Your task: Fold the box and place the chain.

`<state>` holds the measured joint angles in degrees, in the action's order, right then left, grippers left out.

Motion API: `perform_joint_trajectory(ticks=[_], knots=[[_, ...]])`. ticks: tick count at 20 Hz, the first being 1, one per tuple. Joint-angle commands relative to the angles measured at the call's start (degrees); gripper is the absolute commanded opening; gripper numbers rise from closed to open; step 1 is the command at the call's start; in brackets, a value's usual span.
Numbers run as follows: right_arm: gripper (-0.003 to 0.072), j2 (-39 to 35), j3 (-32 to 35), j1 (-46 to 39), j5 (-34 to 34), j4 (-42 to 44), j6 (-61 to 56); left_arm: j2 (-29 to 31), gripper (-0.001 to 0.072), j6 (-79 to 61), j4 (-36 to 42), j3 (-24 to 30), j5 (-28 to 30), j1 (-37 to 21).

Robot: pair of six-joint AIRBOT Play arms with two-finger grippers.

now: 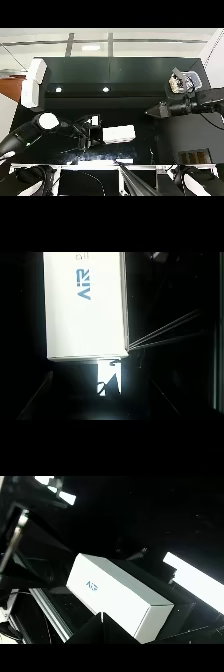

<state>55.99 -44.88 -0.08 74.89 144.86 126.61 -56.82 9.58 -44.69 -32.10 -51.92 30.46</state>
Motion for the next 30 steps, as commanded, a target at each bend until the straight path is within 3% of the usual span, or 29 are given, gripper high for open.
perform_joint_trajectory(ticks=[1,3,7,9,16,30], knots=[[0.0022,-0.59,-0.11,-1.7,0.66,-0.68,0.28,3.48,0.0706,10.34,-1.79,-2.32,-0.57,0.74],[0.0021,-0.59,-0.09,-1.7,-0.09,-0.7,0.28,1.62,0.0706,13.49,-1.73,-3.91,1.7,2.4],[0.0022,-0.59,-0.09,-1.7,-0.15,-0.72,0.26,-3.58,0.0707,19.65,-0.87,-4.42,14.23,9.16],[0.0021,-0.59,-0.09,-1.7,-0.04,-0.92,0.26,-5.95,0.0707,20.79,-0.85,-4.42,17.16,11.69],[0.0021,-0.59,-0.09,-1.7,-0.52,-1.57,0.24,-8.57,0.0707,22.01,0.83,-4.74,22.49,16.22],[0.0022,-0.59,-0.09,-1.6,-1.49,-1.57,0.24,-9.57,0.0704,19.12,0.61,-4.81,24.55,18.1]])
